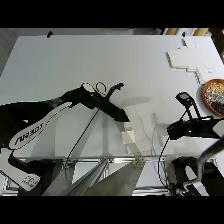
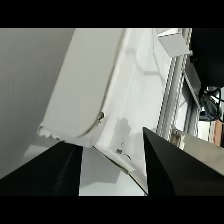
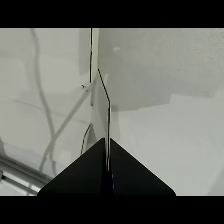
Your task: Fold the box and place the chain.
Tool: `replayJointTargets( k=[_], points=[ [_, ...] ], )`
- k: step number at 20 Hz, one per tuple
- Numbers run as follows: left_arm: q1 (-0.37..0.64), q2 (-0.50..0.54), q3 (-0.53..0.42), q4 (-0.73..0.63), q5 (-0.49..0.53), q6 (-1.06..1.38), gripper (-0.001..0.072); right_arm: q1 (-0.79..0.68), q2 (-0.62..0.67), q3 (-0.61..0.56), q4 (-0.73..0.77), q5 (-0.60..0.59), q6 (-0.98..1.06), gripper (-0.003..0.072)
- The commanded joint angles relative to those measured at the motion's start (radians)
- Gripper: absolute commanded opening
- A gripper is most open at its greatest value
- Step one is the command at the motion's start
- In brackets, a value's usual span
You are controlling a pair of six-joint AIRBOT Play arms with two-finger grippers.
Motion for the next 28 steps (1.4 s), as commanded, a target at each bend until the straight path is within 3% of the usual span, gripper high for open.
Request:
replayJointTargets(
  k=[1, 8, 9, 11, 13, 14, 17, 18, 21, 23, 25, 28],
  points=[
    [-0.005, -0.008, 0.005, -0.007, 0.010, 0.006, 0.0359, 0.001, -0.001, 0.000, 0.001, 0.000, 0.000, 0.0017],
    [-0.026, -0.028, 0.005, -0.007, 0.088, 0.036, 0.0248, 0.001, -0.001, 0.000, 0.001, -0.001, 0.000, 0.0017],
    [-0.031, -0.028, 0.005, -0.005, 0.084, 0.083, 0.0161, 0.001, -0.001, 0.000, 0.000, 0.000, 0.000, 0.0017],
    [-0.035, -0.026, 0.005, 0.003, 0.062, 0.148, 0.0129, 0.001, -0.001, 0.000, 0.001, 0.002, 0.000, 0.0016],
    [-0.035, -0.017, 0.005, 0.007, 0.047, 0.222, 0.0009, 0.001, -0.001, 0.001, 0.011, 0.001, 0.000, 0.0016],
    [-0.035, -0.008, 0.006, 0.007, 0.037, 0.275, 0.0008, 0.001, -0.001, 0.004, 0.026, 0.001, -0.002, 0.0019],
    [-0.035, 0.050, 0.006, 0.015, 0.045, 0.420, 0.0007, 0.001, 0.000, 0.039, 0.113, 0.000, -0.027, 0.0215],
    [-0.035, 0.087, 0.006, 0.035, 0.069, 0.454, 0.0007, 0.001, 0.000, 0.057, 0.138, -0.003, -0.027, 0.0216],
    [-0.036, 0.230, 0.005, 0.242, 0.174, 0.449, 0.0005, 0.001, 0.000, 0.116, 0.157, -0.002, -0.030, 0.0248],
    [-0.036, 0.333, 0.005, 0.440, 0.201, 0.374, 0.0004, 0.001, 0.001, 0.161, 0.157, 0.002, -0.030, 0.0307],
    [-0.036, 0.415, 0.005, 0.610, 0.204, 0.240, 0.0002, 0.001, 0.001, 0.200, 0.157, 0.012, -0.033, 0.0307],
    [-0.038, 0.485, -0.018, 0.661, 0.177, 0.177, 0.0002, 0.001, 0.001, 0.224, 0.156, 0.039, -0.054, 0.0307]
  ],
)
